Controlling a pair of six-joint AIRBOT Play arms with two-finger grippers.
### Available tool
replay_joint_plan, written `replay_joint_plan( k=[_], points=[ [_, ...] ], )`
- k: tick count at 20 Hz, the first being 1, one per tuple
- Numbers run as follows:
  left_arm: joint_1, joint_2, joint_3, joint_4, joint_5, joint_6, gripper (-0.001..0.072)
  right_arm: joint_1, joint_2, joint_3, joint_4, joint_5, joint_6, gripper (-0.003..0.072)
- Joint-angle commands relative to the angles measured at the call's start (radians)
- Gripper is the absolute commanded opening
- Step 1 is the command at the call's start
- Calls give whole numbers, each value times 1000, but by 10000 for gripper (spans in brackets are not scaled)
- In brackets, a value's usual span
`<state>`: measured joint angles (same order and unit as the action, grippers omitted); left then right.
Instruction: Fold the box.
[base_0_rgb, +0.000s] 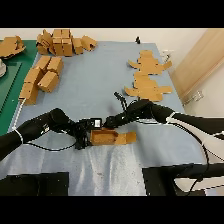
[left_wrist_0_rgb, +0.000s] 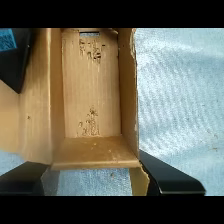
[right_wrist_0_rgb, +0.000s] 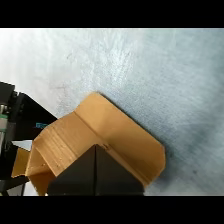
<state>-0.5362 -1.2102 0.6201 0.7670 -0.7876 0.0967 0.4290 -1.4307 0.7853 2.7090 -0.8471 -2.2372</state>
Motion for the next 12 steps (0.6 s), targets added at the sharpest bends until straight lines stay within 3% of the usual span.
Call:
replay_joint_plan(
  k=[1,4,7,9,12],
  points=[
    [0,0,0,0,2,0,533,-36,85,1,-110,0,-2,0],
    [0,0,0,0,1,0,532,-79,237,1,-337,-10,108,1],
    [0,0,0,0,1,0,532,-78,362,0,-529,-117,167,1],
    [0,0,0,0,1,0,532,-73,430,-32,-560,-191,169,1],
    [0,0,0,0,1,0,532,-9,543,-187,-564,-187,83,2]
  ],
)
